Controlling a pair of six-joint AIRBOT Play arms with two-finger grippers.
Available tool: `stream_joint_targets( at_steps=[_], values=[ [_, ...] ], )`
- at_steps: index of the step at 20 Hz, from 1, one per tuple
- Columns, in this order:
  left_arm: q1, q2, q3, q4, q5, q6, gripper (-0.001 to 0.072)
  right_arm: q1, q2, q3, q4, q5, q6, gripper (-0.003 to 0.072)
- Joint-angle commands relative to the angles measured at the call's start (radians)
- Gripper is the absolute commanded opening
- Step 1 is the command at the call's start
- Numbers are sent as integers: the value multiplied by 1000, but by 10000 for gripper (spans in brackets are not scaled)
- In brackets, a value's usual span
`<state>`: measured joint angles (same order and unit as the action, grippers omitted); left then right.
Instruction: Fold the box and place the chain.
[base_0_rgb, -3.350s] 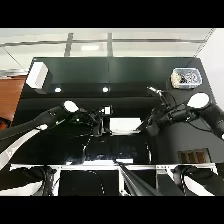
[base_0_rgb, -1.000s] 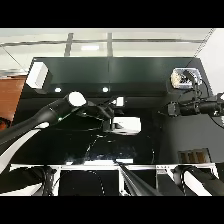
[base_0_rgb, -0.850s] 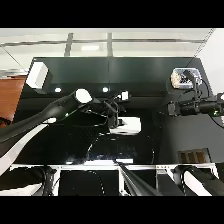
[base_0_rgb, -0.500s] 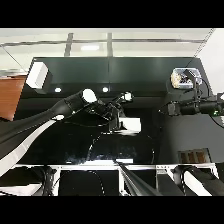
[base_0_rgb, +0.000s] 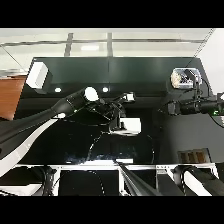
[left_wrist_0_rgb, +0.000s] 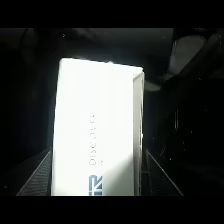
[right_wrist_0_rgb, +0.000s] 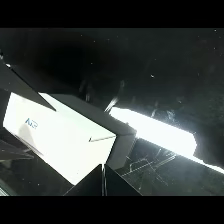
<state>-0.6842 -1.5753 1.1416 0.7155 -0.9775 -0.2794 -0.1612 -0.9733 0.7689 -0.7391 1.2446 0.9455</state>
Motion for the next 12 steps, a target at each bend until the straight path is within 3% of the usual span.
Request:
stream_joint_targets(
  at_steps=[1, 9, 12],
  values=[
    [-23, -6, 6, 76, -23, 3, 711, -1, 0, -1, 0, -2, 0, 15],
    [-48, -7, 5, 82, -20, 3, 711, -1, 0, -1, 0, -19, 0, 15],
    [-64, -21, 4, 80, 28, 5, 712, -1, 0, 0, 0, -20, 0, 15]
  ],
)
